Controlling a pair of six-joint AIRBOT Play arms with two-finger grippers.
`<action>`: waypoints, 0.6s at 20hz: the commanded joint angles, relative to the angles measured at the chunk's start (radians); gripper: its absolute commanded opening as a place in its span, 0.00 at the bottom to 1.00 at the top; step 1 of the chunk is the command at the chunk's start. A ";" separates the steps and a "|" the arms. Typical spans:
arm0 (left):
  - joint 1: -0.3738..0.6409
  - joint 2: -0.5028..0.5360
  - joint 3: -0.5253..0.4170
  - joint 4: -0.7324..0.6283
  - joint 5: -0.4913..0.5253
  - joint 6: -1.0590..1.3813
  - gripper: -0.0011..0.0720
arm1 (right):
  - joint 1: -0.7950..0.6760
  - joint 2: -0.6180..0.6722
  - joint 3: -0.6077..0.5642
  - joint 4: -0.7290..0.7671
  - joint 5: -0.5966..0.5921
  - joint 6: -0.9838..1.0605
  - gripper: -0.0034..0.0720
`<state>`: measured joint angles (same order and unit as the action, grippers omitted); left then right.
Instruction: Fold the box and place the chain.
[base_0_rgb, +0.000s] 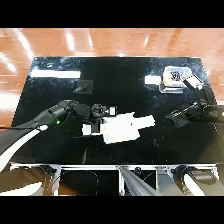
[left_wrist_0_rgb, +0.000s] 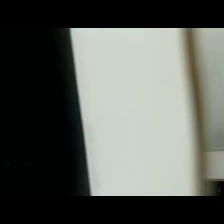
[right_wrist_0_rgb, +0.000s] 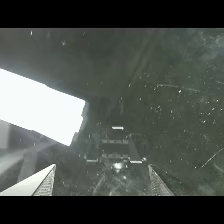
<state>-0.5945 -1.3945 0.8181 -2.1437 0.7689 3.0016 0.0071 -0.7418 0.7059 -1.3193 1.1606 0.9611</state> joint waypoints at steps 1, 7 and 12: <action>-0.005 0.006 0.006 0.034 0.089 0.002 0.04 | -0.001 -0.001 -0.003 -0.002 0.034 -0.095 0.99; -0.049 0.008 0.010 0.038 0.008 0.002 0.05 | -0.001 -0.001 -0.128 -0.001 0.002 -0.178 0.99; -0.061 -0.012 0.045 0.040 -0.018 0.002 0.05 | -0.001 -0.001 -0.186 -0.001 -0.037 -0.211 0.99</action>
<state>-0.6495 -1.3991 0.8448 -2.1002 0.7746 3.0035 0.0071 -0.7425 0.5484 -1.3212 1.1461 0.7826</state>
